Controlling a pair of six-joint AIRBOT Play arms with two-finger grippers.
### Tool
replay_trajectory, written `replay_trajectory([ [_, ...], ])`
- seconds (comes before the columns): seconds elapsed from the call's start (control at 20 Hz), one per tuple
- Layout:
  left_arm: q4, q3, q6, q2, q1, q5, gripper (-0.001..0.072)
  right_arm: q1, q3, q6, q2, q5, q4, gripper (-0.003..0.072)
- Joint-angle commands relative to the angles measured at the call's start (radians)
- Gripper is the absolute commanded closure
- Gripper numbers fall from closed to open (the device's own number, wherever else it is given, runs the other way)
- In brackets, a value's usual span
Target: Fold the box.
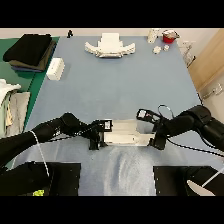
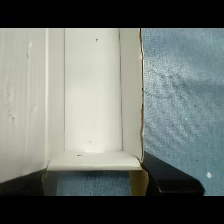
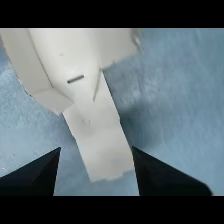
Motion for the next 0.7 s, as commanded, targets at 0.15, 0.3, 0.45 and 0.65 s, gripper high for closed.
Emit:
replay_trajectory([
  [0.15, 0.0, 0.001, 0.0, 0.0, 0.0, 0.002, 0.0211, 0.005, 0.007, 0.83, 0.059, 0.009, 0.405, 0.0359],
  [0.3, 0.0, 0.001, 0.0, 0.0, 0.0, 0.001, 0.0212, 0.087, 0.004, 0.82, 0.011, 0.441, 0.64, 0.0493],
  [0.45, 0.0, 0.001, 0.0, 0.0, 0.0, 0.002, 0.0212, 0.092, 0.026, 0.821, -0.049, 0.634, 0.582, 0.0493],
  [0.65, 0.0, 0.001, 0.0, 0.0, 0.0, 0.002, 0.0211, 0.092, 0.029, 0.811, -0.19, 0.678, 0.541, 0.0493],
])
